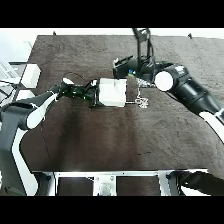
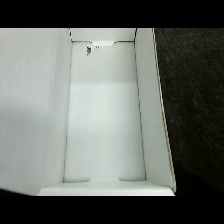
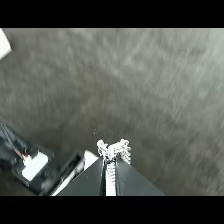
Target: Fold the box and place the chain.
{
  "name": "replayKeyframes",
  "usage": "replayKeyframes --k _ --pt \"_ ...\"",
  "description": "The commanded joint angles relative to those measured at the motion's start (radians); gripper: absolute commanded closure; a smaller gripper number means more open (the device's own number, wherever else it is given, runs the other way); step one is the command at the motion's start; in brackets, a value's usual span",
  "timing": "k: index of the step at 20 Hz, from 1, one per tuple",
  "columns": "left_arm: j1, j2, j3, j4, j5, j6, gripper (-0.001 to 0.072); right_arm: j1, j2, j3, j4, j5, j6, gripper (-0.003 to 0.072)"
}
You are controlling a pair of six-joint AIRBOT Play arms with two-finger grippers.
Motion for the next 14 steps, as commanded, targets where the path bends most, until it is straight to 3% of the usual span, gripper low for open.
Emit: replayKeyframes --k 1,8,9,11,12,14 --pt "0.000 0.000 0.000 0.000 0.000 0.000 0.0323 0.001 -0.055 -0.053 0.019 0.000 0.003 0.0675" --pt "0.000 0.000 0.000 0.000 0.001 0.000 0.0323 0.001 -0.217 -0.163 0.071 -0.001 0.003 0.0671" --pt "0.000 0.000 0.000 0.000 0.001 0.000 0.0323 0.000 -0.226 -0.165 0.070 0.004 0.003 0.0603" --pt "0.000 0.000 0.000 0.000 0.001 0.000 0.0323 0.000 -0.205 -0.164 0.038 0.016 0.002 0.0212" --pt "0.000 0.000 0.000 0.000 0.001 0.000 0.0323 0.000 -0.180 -0.164 -0.005 0.034 -0.017 0.0176" --pt "0.000 0.000 0.000 0.000 0.001 0.000 0.0323 -0.009 -0.119 -0.164 -0.112 0.088 -0.059 0.0176"
